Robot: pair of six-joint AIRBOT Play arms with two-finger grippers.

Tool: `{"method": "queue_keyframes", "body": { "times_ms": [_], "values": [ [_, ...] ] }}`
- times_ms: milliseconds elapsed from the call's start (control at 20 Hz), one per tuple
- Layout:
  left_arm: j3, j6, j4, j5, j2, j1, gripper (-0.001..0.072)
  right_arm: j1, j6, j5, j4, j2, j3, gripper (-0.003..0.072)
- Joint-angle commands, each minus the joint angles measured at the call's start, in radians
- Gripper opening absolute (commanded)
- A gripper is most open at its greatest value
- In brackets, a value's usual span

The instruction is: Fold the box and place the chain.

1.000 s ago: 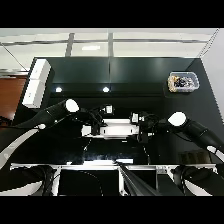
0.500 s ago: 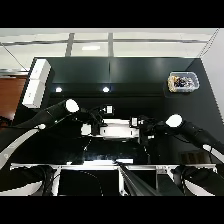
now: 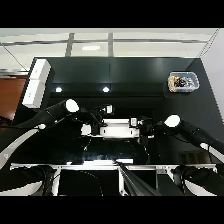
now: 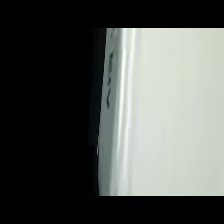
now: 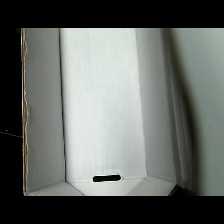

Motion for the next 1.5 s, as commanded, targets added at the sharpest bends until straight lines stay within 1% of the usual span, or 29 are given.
{"method": "queue_keyframes", "body": {
  "times_ms": [0,150,200,250,300,700,750,800,850,900,950,1000,1050,1150,1250,1300,1350,1400,1450],
  "values": [
    [0.0,0.0,-0.001,0.0,-0.001,-0.001,0.0031,0.001,0.003,-0.005,-0.003,-0.003,-0.001,0.0705],
    [0.0,0.0,-0.001,0.0,-0.001,-0.001,0.003,0.001,0.003,-0.005,-0.003,-0.003,-0.001,0.0704],
    [0.0,0.0,-0.001,0.0,-0.001,-0.001,0.0031,0.001,0.003,-0.005,-0.003,-0.003,-0.001,0.0663],
    [0.0,0.0,-0.001,0.0,-0.001,-0.001,0.0031,0.001,0.003,-0.004,-0.003,-0.003,-0.001,0.059],
    [0.0,0.0,-0.001,0.0,-0.001,-0.001,0.003,0.001,0.003,-0.005,-0.003,-0.003,-0.001,0.0488],
    [0.0,-0.003,0.0,-0.001,0.0,0.0,0.0036,0.001,0.003,-0.007,-0.002,-0.003,-0.001,0.0485],
    [0.0,-0.003,0.0,-0.001,0.002,0.0,0.0142,0.001,0.003,-0.007,-0.002,-0.003,-0.001,0.0485],
    [0.0,-0.004,0.0,-0.001,0.005,0.0,0.0342,0.001,0.003,-0.007,-0.002,-0.003,-0.001,0.0485],
    [0.002,-0.01,0.0,-0.001,0.01,0.0,0.0448,0.001,0.003,-0.007,-0.002,-0.003,-0.001,0.0486],
    [0.006,-0.04,0.005,-0.007,0.018,0.001,0.0448,0.001,0.003,-0.007,-0.002,-0.003,-0.001,0.0485],
    [0.012,-0.076,0.013,-0.02,0.031,0.004,0.0475,0.001,0.003,-0.006,-0.002,-0.003,-0.001,0.0485],
    [0.018,-0.115,0.044,-0.034,0.047,0.006,0.0521,0.001,0.003,-0.006,-0.002,-0.003,-0.001,0.0486],
    [0.021,-0.173,0.089,-0.043,0.072,0.009,0.0521,0.001,0.003,-0.006,-0.003,-0.003,-0.001,0.0485],
    [0.021,-0.316,0.201,-0.084,0.129,0.021,0.0519,0.001,0.001,0.005,-0.01,-0.003,-0.001,0.0485],
    [0.021,-0.478,0.307,-0.157,0.183,0.03,0.0467,0.003,-0.002,0.013,-0.022,-0.003,-0.001,0.0485],
    [0.021,-0.529,0.355,-0.193,0.205,0.031,0.0374,0.003,-0.001,0.013,-0.022,-0.003,-0.001,0.0486],
    [0.021,-0.563,0.392,-0.233,0.227,0.031,0.019,0.003,-0.001,0.013,-0.023,-0.003,-0.001,0.0485],
    [0.021,-0.576,0.402,-0.277,0.243,0.031,0.0026,0.003,-0.002,0.013,-0.023,-0.003,-0.001,0.0485],
    [0.021,-0.594,0.391,-0.329,0.255,0.03,0.0029,0.003,-0.001,0.013,-0.023,-0.003,-0.001,0.0485]
  ]
}}
